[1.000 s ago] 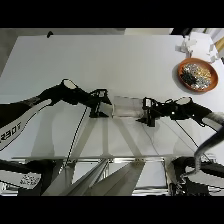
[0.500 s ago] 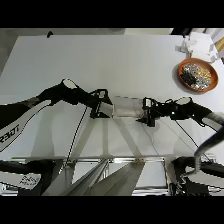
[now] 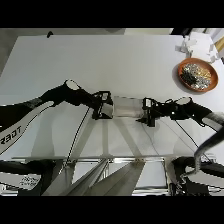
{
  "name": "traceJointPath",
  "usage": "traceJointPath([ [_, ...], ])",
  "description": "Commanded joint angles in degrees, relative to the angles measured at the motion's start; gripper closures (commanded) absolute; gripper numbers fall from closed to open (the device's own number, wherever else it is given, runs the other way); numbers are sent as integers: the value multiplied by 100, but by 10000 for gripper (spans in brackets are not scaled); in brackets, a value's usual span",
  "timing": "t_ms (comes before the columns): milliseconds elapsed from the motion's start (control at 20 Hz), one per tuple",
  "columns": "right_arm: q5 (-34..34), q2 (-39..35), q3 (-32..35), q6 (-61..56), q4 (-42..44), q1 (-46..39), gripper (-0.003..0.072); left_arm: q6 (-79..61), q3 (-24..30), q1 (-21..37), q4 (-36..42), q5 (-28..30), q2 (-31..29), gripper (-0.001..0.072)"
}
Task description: Fold the box and place the chain.
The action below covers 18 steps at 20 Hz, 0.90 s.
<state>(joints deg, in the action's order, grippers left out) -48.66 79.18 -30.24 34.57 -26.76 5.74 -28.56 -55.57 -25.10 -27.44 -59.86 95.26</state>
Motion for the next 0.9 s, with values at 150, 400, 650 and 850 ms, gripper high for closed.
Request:
traceJointPath([
  [150,4,-2,0,-4,2,-2,363,13,-2,-170,275,15,111,8],
  [400,2,-2,0,-4,2,-4,363,175,-7,-232,455,262,219,16],
  [650,2,-2,0,-4,2,-2,363,177,-7,-227,428,260,219,113],
  [850,2,-2,0,-4,4,-4,363,199,-4,-216,374,175,219,72],
])
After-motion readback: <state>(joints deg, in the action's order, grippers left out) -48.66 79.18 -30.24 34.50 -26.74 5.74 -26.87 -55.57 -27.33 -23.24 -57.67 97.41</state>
